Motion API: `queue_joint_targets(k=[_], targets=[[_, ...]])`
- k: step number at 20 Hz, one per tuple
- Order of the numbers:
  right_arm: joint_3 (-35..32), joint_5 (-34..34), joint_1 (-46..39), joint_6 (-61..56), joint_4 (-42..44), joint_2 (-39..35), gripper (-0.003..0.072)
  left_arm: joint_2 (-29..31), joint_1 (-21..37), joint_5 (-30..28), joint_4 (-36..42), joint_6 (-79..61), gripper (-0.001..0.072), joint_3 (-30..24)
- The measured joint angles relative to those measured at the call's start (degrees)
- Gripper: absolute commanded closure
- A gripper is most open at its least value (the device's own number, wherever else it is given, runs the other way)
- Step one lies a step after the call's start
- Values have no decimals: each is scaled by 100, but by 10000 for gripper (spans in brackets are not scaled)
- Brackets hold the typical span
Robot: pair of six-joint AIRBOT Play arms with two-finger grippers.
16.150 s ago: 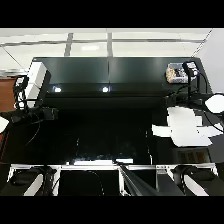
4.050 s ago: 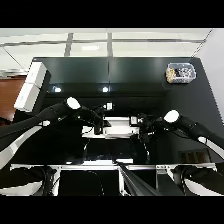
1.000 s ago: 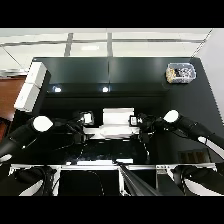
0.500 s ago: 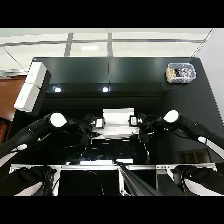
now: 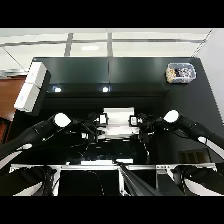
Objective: Fold the box and place the chain.
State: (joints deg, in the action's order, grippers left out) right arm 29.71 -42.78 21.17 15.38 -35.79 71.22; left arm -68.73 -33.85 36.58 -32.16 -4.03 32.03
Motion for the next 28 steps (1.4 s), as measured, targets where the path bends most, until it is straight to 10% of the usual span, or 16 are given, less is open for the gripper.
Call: queue_joint_targets(k=[4, 6, 7, 9, 14, 18, 24, 28], targets=[[0, -2, 0, 0, 0, 0, 673, -166, -28, -42, 374, -9, 439, 0], [0, -2, 0, 0, 0, 0, 674, -205, -31, -55, 450, -9, 681, 0], [0, -4, 0, 2, -2, 2, 673, -216, -31, -66, 481, -11, 678, 2], [0, -4, 0, 2, -4, 0, 674, -232, -35, -61, 518, -9, 323, 2], [0, -4, 0, 0, -4, 2, 674, -177, -22, -42, 514, 83, 676, 2], [0, -4, 0, 2, -4, 0, 673, 212, 208, 155, 186, 859, 682, 2], [0, -4, 0, 2, -4, 0, 674, 1104, 1792, 1327, -1928, 5257, 682, -46], [0, -4, 0, 2, -4, 2, 674, 1058, 3451, 2352, -1803, 6896, 682, -501]])
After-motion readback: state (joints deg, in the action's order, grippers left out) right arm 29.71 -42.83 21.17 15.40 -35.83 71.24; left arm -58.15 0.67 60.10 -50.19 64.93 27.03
